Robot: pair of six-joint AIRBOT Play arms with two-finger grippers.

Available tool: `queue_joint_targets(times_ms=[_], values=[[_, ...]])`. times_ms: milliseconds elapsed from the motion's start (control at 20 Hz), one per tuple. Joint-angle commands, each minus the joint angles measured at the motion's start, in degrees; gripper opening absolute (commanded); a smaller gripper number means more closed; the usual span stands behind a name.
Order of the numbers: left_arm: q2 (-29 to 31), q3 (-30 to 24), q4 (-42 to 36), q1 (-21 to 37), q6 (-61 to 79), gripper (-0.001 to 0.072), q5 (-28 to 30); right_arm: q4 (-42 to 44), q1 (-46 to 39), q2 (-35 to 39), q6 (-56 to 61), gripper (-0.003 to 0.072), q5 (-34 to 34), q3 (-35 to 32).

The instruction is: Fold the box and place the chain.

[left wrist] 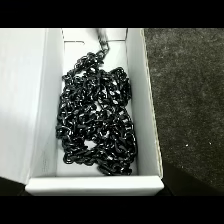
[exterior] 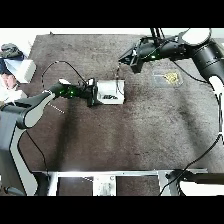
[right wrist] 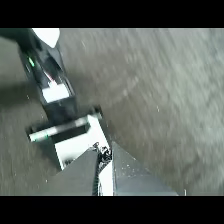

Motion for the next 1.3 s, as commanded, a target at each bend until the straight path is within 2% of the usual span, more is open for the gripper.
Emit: queue_joint_targets(times_ms=[0, 200, 250, 300, 350, 400, 450, 600, 750, 850, 900, 1050, 1250], values=[[0.0, 0.0, 0.0, 0.1, 0.0, 0.0397, 0.0, -3.1, 4.5, 0.0, 0.0, 0.0016, -3.5, 0.0], [0.0, 0.0, 0.0, 0.1, 0.0, 0.0397, 0.0, -10.5, 7.8, -4.1, 4.9, 0.0017, -3.5, 0.0], [0.0, 0.0, 0.0, 0.1, 0.0, 0.0397, 0.0, -12.2, 7.7, -5.2, 6.2, 0.0110, -3.5, 0.0], [0.0, 0.0, 0.0, 0.1, 0.0, 0.0397, 0.0, -14.8, 7.4, -5.9, 8.3, 0.0422, -3.5, 0.0], [0.0, 0.0, 0.0, 0.1, 0.0, 0.0397, 0.0, -18.3, 7.0, -6.6, 11.4, 0.0421, -3.3, 0.0], [0.0, 0.0, 0.0, 0.1, 0.0, 0.0397, 0.0, -22.0, 6.3, -7.2, 14.8, 0.0293, -2.6, 0.0], [0.0, 0.0, 0.0, 0.1, 0.0, 0.0397, 0.0, -24.7, 5.4, -7.4, 17.2, 0.0287, -1.2, -0.2], [0.0, 0.0, 0.0, 0.1, 0.0, 0.0397, 0.0, -26.1, 0.9, -7.4, 19.9, 0.0288, 0.8, -4.2], [0.0, 0.0, 0.0, 0.1, 0.0, 0.0397, 0.0, -23.7, -2.9, -7.4, 20.9, 0.0289, -0.3, -11.6], [0.0, 0.0, 0.0, 0.1, 0.0, 0.0397, 0.0, -21.4, -3.2, -7.4, 20.7, 0.0427, -3.1, -16.8], [0.0, 0.0, 0.0, 0.1, 0.0, 0.0397, 0.0, -21.1, -2.8, -7.4, 19.6, 0.0397, -5.2, -19.2], [0.0, 0.0, 0.0, 0.1, 0.0, 0.0397, 0.0, -21.1, -1.1, -7.5, 18.7, 0.0400, -12.2, -24.0], [0.0, 0.0, 0.0, 0.1, 0.0, 0.0397, 0.0, -21.1, 0.3, -10.1, 18.7, 0.0400, -15.3, -24.5]])
